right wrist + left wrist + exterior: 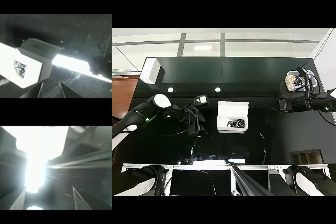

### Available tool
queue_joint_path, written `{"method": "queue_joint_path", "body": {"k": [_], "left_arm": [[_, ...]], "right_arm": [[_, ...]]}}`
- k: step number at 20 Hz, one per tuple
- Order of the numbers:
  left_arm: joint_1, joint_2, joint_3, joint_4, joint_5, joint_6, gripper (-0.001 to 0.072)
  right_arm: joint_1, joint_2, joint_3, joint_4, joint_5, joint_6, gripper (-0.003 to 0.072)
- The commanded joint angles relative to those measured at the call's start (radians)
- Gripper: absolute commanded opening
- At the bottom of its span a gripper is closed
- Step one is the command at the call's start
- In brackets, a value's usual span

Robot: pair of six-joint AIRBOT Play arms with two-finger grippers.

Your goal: Fold the box and place the chain.

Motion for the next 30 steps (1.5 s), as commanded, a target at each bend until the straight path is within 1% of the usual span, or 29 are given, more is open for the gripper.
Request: {"method": "queue_joint_path", "body": {"k": [1, 5, 7, 11, 13, 16, 18, 19, 20, 21, 22, 23, 24, 25, 26, 28, 29, 30], "left_arm": [[-0.023, -0.056, 0.002, -0.086, 0.148, 0.418, 0.0715], [-0.019, -0.132, 0.004, -0.274, 0.122, 0.483, 0.0715], [-0.020, -0.171, 0.005, -0.326, 0.100, 0.486, 0.0715], [-0.032, -0.177, 0.018, -0.328, 0.099, 0.484, 0.0715], [-0.055, -0.179, 0.020, -0.329, 0.105, 0.484, 0.0712], [-0.103, -0.180, 0.022, -0.287, 0.135, 0.474, 0.0710], [-0.109, -0.181, 0.023, -0.279, 0.151, 0.460, 0.0707], [-0.109, -0.181, 0.023, -0.282, 0.154, 0.456, 0.0689], [-0.109, -0.181, 0.023, -0.281, 0.154, 0.457, 0.0622], [-0.110, -0.181, 0.023, -0.279, 0.154, 0.457, 0.0507], [-0.113, -0.181, 0.023, -0.279, 0.156, 0.457, 0.0450], [-0.114, -0.181, 0.023, -0.275, 0.157, 0.456, 0.0440], [-0.114, -0.181, 0.023, -0.275, 0.157, 0.456, 0.0440], [-0.114, -0.181, 0.023, -0.275, 0.157, 0.455, 0.0439], [-0.114, -0.181, 0.023, -0.275, 0.157, 0.455, 0.0439], [-0.114, -0.181, 0.023, -0.275, 0.157, 0.455, 0.0439], [-0.114, -0.181, 0.023, -0.275, 0.157, 0.455, 0.0439], [-0.114, -0.181, 0.023, -0.275, 0.157, 0.455, 0.0439]], "right_arm": [[-0.001, -0.001, -0.001, 0.000, 0.014, 0.029, 0.0272], [-0.001, -0.001, -0.001, 0.000, 0.011, 0.029, 0.0272], [-0.001, -0.001, -0.001, 0.000, 0.011, 0.029, 0.0272], [-0.001, -0.001, -0.001, 0.000, 0.010, 0.029, 0.0272], [-0.001, -0.001, -0.001, 0.000, 0.006, 0.028, 0.0273], [-0.001, -0.001, -0.001, 0.000, 0.000, 0.028, 0.0272], [-0.001, -0.001, -0.001, 0.000, -0.002, 0.028, 0.0272], [0.000, -0.001, -0.001, 0.000, -0.002, 0.026, 0.0272], [0.000, -0.001, -0.001, 0.000, -0.009, 0.023, 0.0272], [0.000, -0.001, -0.001, 0.004, -0.027, 0.024, 0.0272], [0.009, -0.001, -0.001, 0.021, -0.060, 0.024, 0.0273], [0.031, -0.002, -0.001, 0.037, -0.096, 0.024, 0.0276], [0.069, -0.005, -0.001, 0.042, -0.150, 0.023, 0.0520], [0.116, -0.023, 0.004, 0.043, -0.214, 0.024, 0.0680], [0.158, -0.056, 0.018, 0.060, -0.258, 0.033, 0.0680], [0.239, -0.162, 0.070, 0.150, -0.325, 0.010, 0.0680], [0.281, -0.220, 0.099, 0.196, -0.344, -0.040, 0.0679], [0.312, -0.270, 0.120, 0.215, -0.335, -0.090, 0.0675]]}}
